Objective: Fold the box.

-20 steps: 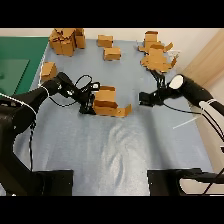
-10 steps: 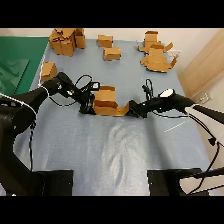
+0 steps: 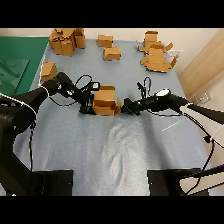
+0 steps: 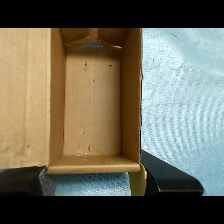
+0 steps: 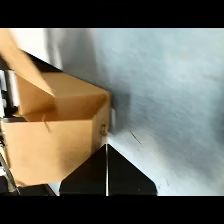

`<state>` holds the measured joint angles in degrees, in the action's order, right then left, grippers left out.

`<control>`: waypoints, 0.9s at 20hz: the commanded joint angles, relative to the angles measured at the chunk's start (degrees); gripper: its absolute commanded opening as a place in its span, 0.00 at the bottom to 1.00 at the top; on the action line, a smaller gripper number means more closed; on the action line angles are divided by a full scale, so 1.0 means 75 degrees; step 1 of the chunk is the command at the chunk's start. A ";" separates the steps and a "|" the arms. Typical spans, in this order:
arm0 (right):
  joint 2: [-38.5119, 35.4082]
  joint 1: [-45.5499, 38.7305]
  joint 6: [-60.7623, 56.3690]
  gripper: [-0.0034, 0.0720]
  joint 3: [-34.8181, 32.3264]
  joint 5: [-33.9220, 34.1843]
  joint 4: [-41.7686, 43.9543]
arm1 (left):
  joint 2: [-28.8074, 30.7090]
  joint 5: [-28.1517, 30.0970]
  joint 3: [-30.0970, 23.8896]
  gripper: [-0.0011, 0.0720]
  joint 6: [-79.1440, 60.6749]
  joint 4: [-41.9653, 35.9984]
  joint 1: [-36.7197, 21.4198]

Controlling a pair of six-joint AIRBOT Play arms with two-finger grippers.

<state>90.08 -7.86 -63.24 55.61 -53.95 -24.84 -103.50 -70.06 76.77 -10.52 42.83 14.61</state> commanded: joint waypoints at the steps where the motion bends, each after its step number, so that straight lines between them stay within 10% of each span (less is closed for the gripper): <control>1: 0.0012 0.0015 0.0318 0.05 0.0192 -0.0061 0.0219 | -0.0006 -0.0015 -0.0003 0.41 -0.0006 0.0003 0.0003; 4: 0.0012 0.0012 0.0449 0.26 0.0219 -0.0309 0.0405 | -0.0006 -0.0032 -0.0003 0.41 -0.0006 0.0003 0.0003; 18: 0.0012 0.0015 0.0764 0.37 0.0219 -0.0583 0.1268 | -0.0006 -0.0079 -0.0003 0.41 -0.0006 0.0000 0.0006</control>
